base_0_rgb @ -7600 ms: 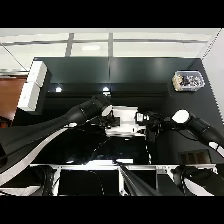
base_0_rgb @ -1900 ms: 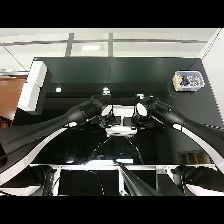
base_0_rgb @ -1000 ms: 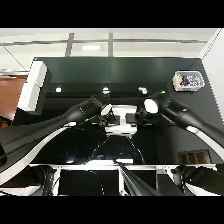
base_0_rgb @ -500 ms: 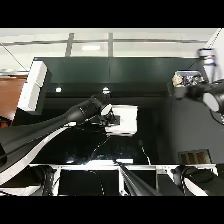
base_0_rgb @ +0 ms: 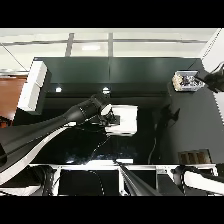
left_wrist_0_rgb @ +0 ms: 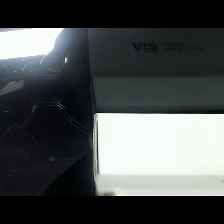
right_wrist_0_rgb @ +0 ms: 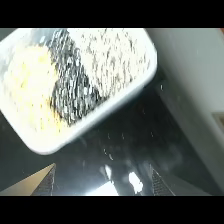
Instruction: Fold the box and place the chain.
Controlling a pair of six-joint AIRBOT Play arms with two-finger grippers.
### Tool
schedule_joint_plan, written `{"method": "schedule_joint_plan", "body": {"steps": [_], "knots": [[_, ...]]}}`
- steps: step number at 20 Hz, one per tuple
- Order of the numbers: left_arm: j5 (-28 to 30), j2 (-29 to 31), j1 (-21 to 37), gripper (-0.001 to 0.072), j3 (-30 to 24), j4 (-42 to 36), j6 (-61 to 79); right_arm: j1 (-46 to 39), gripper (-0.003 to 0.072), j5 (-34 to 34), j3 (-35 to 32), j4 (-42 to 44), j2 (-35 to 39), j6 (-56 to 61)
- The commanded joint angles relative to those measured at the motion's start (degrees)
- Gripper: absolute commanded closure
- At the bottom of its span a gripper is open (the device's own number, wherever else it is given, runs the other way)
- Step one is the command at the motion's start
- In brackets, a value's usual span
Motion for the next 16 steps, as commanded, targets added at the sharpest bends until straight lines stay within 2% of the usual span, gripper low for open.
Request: {"method": "schedule_joint_plan", "body": {"steps": [1, 3, 6, 13, 16], "knots": [[0.0, 0.0, 0.0, 0.0682, 0.0, 0.0, 0.0, -1.8, -0.0022, 14.3, 18.1, 3.5, -14.3, -2.3], [0.0, 0.0, 0.0, 0.0682, 0.0, 0.0, 0.0, -1.9, -0.0021, 16.8, 25.6, 3.9, -20.2, -2.2], [0.0, 0.0, 0.0, 0.0683, 0.0, 0.0, 0.0, -1.9, -0.0021, 15.5, 30.7, 1.3, -25.0, 0.2], [0.0, 0.0, 0.1, 0.0682, 0.0, 0.0, 0.0, -3.1, -0.002, 10.8, 32.0, -3.7, -30.3, 0.9], [0.1, 0.0, 0.1, 0.0682, 0.0, 0.1, 0.0, -3.6, -0.002, 8.2, 32.0, -2.7, -31.5, 0.5]]}}
